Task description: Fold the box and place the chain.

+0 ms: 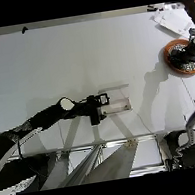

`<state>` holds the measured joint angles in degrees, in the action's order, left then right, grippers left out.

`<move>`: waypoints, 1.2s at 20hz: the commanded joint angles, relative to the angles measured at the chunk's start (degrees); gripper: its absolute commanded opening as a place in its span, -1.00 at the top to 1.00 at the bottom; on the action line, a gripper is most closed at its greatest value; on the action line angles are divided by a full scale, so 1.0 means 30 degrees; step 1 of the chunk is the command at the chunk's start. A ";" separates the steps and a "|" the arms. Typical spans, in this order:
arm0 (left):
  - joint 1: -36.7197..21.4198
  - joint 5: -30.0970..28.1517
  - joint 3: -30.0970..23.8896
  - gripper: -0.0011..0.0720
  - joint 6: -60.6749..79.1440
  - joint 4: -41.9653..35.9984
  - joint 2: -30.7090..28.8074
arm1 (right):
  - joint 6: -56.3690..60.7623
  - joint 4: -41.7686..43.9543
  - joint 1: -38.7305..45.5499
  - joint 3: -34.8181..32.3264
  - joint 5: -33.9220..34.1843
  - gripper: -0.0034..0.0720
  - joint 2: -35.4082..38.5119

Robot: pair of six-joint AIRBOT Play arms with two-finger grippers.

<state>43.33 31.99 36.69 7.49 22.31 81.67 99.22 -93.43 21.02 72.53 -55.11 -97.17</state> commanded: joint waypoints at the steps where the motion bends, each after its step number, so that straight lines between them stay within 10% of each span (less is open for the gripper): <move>1: -0.0007 -0.0007 -0.0007 -0.10 0.0007 0.0007 -0.0015 | -0.0255 0.0073 0.0000 -0.0015 -0.0816 0.89 0.0291; 13: -0.0007 -0.0007 -0.0007 -0.10 0.0000 0.0007 -0.0015 | -0.3067 -0.0488 0.0000 -0.0015 -0.0539 0.90 0.8867; 24: -0.0007 -0.0007 -0.0007 -0.10 0.0007 0.0007 -0.0015 | -0.6717 0.5421 0.0000 -0.0036 -0.6448 0.89 1.6240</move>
